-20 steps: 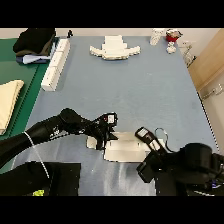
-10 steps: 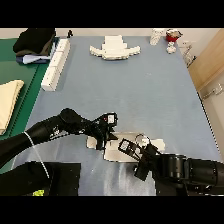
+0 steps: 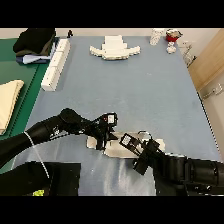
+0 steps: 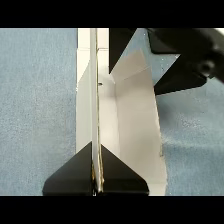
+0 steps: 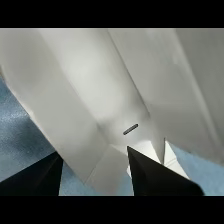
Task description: Fold the box.
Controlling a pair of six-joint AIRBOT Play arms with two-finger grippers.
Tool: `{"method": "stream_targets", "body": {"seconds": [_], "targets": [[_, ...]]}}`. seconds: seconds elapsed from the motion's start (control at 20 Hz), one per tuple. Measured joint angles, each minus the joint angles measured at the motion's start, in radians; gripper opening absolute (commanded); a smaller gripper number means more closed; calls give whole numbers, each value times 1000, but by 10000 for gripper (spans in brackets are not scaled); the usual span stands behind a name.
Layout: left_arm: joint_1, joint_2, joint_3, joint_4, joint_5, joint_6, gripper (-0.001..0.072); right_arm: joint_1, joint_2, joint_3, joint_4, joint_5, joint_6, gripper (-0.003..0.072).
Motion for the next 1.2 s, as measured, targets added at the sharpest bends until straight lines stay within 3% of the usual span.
{"method": "stream_targets", "body": {"seconds": [0.2,0.25,0.3,0.7,0.95,1.2], "targets": [[0,0,0,0,0,0,16,0,43,0,-8,-23,43,608],[0,0,0,0,0,0,16,0,60,0,-11,-37,52,707],[0,0,0,0,0,0,16,0,77,0,-17,-50,58,720],[0,0,0,0,0,0,16,-53,143,-1,-103,-98,10,720],[0,0,0,0,0,0,16,-246,157,-2,39,25,-333,720],[0,0,0,0,0,0,16,-576,160,-38,480,109,-992,720]]}}
